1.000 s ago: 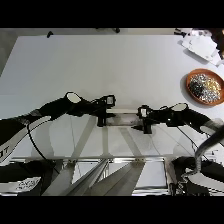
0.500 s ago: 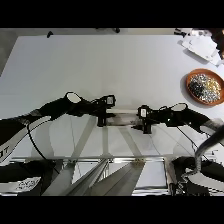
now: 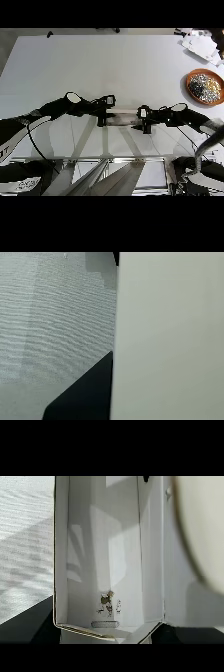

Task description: Fold the box and place the chain.

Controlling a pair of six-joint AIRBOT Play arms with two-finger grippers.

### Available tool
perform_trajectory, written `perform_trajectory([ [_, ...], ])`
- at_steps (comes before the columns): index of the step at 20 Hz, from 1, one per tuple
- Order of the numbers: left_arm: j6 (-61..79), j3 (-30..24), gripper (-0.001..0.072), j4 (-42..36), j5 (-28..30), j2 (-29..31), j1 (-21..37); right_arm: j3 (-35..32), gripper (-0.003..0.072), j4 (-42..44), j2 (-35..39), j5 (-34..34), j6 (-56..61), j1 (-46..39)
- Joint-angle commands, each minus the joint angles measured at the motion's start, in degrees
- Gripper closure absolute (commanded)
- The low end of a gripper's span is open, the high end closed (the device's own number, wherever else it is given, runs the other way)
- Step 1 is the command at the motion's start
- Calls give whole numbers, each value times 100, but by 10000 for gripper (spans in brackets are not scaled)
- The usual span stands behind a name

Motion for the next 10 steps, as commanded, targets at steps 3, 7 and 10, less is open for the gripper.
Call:
perform_trajectory([
  [3, 2, -2, 695, 0, 2, -2, -2, 2, 246, -9, 2, -26, 66, -4],
  [7, 2, -2, 695, 0, 2, -2, -2, 2, 246, -11, 2, -24, 66, -4],
  [10, 2, -2, 695, 0, 4, -2, -2, 2, 246, -9, 2, -26, 66, -4],
])
